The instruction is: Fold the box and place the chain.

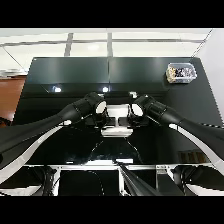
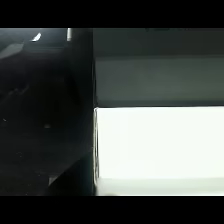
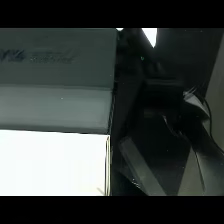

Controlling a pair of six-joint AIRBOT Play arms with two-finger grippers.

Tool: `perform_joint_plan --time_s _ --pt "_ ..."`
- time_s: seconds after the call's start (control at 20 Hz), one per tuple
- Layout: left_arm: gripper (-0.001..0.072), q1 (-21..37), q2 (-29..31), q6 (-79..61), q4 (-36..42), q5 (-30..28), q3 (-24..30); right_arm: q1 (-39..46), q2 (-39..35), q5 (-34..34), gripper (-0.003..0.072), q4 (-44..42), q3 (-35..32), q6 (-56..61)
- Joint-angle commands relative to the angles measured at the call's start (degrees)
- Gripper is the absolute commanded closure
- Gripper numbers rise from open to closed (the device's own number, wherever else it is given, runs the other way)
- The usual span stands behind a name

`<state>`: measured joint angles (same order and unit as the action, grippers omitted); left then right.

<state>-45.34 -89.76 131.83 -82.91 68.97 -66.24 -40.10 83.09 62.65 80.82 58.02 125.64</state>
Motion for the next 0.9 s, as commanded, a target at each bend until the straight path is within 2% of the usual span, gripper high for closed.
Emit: perform_joint_plan --time_s 0.0,0.1,0.15,0.2,0.25,0.75,0.8,0.85 --pt "0.0683 0.02 -0.04 -0.09 -0.39 0.09 -0.02 -0.02 0.07 0.13 0.0674 -0.79 0.04 -0.09" --pt "0.0683 0.02 -0.04 -0.07 -0.39 0.09 -0.02 -0.02 0.07 0.11 0.0671 -0.85 0.04 -0.09" --pt "0.0683 0.02 -0.04 -0.09 -0.39 0.09 -0.02 -0.02 0.07 0.11 0.0603 -0.92 0.04 -0.04" --pt "0.0683 0.02 -0.04 -0.09 -0.39 0.09 -0.02 -0.02 0.07 0.11 0.0440 -1.36 0.04 -0.07" --pt "0.0683 0.02 -0.04 -0.09 -0.37 0.09 -0.02 -0.02 0.07 0.11 0.0416 -1.77 0.04 -0.07" --pt "0.0683 0.02 -0.04 -0.09 -0.39 0.07 -0.02 -0.02 1.11 1.66 0.0423 -2.82 0.02 -0.52" --pt "0.0682 0.02 -0.04 -0.09 -0.39 0.07 -0.02 -0.02 1.16 1.60 0.0511 -2.78 0.02 -0.61" --pt "0.0683 0.02 -0.04 -0.07 -0.39 0.07 -0.02 -0.02 1.16 1.40 0.0650 -2.75 0.02 -0.61"
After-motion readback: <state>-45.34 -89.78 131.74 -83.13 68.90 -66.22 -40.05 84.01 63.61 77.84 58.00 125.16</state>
